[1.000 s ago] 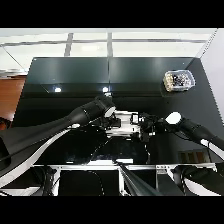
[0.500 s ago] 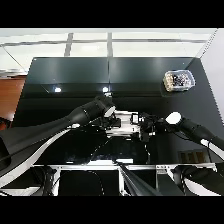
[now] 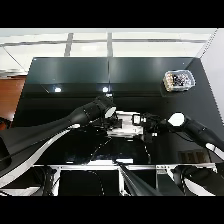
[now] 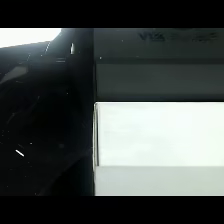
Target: Fold the box and place the chain.
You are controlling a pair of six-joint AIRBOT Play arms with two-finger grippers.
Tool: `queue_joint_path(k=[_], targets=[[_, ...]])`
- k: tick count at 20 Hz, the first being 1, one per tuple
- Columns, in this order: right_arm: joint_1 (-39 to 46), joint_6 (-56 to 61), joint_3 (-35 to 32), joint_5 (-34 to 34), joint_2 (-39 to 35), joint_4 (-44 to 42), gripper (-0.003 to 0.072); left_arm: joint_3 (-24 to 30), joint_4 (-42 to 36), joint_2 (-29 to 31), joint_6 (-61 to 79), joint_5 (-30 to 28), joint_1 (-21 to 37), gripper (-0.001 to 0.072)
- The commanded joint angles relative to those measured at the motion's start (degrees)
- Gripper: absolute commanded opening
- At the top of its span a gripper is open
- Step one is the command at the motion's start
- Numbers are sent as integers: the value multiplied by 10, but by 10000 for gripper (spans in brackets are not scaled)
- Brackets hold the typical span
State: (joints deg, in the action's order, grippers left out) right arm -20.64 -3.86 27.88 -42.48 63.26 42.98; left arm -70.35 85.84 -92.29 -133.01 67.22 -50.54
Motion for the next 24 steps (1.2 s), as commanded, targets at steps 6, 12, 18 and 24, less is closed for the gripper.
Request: queue_joint_path(k=[6, 12, 18, 24], targets=[[14, 73, 1, -34, -54, 101, 705, 0, 4, 0, -1, 4, 0, 23], [14, 69, 0, -15, -54, 33, 320, 0, 4, 0, -1, 4, 0, 23], [14, 69, -2, -23, -45, -45, 177, 0, 4, 0, -1, 3, 0, 23], [13, 66, -2, -22, -2, -120, 177, 0, 4, 0, -1, 3, 0, 23]])
